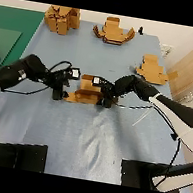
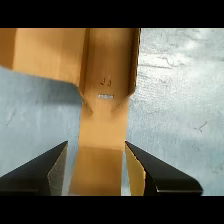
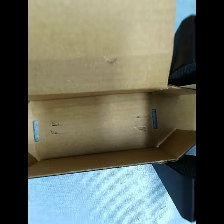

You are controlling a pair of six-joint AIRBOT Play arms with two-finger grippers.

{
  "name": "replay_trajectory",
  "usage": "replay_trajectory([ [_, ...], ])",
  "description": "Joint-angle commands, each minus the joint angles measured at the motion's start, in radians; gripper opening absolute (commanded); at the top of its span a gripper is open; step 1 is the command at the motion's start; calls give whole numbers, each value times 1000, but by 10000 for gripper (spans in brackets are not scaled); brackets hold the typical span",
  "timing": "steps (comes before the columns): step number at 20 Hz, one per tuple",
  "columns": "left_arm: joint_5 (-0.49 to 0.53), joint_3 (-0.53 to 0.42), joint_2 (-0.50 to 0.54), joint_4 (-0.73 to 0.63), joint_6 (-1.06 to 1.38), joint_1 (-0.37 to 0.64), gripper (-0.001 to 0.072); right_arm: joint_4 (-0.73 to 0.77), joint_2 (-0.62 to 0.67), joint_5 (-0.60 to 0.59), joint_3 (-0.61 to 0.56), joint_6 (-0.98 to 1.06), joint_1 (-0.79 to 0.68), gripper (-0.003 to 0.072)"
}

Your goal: Fold the box.

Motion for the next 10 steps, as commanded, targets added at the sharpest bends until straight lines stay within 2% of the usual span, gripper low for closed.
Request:
replay_trajectory([
  [1, 67, -12, -68, -3, 33, -61, 535, 2, 0, -5, 0, 1, 1, 34],
  [5, 81, -9, -102, -65, 36, -66, 532, 2, 0, -5, 0, 0, 1, 33],
  [6, 76, -3, -102, -78, 37, -66, 486, 2, 0, -5, 0, 0, 1, 34],
  [7, 76, 2, -102, -78, 38, -66, 394, 2, 0, -4, 0, 0, 1, 33],
  [8, 78, 6, -102, -79, 38, -66, 343, 2, 0, -4, 0, 0, 1, 33],
  [10, 78, 11, -103, -97, 39, -66, 342, 2, 0, -5, 0, 0, 1, 33],
])
